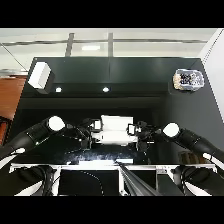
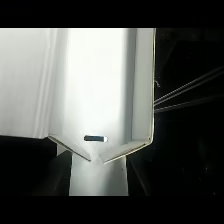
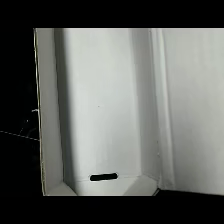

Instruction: Fold the box and place the chain.

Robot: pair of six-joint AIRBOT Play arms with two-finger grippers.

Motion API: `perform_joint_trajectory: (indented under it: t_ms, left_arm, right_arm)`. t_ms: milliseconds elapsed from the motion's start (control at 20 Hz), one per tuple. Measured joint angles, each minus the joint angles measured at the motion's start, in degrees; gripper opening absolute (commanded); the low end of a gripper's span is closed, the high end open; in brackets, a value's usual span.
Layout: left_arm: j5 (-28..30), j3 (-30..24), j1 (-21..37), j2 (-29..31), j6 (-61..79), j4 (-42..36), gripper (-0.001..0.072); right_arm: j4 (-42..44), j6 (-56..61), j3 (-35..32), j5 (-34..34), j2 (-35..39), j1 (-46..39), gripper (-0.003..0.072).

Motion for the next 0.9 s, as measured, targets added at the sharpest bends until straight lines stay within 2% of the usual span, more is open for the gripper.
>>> perform_joint_trajectory:
  t_ms: [350,700,900]
  left_arm:
    - [1.73,-0.02,-1.68,-0.22,-0.20,-1.90,0.0326]
    - [3.63,-0.02,-3.37,-2.16,0.04,-9.51,0.0326]
    - [5.64,-0.02,-5.31,-2.75,0.26,-11.04,0.0326]
  right_arm:
    - [0.00,-0.02,0.00,0.00,0.00,0.00,0.0414]
    - [-0.04,-0.07,0.00,0.00,0.00,0.00,0.0414]
    - [-0.04,-0.07,0.00,0.00,0.00,0.00,0.0414]
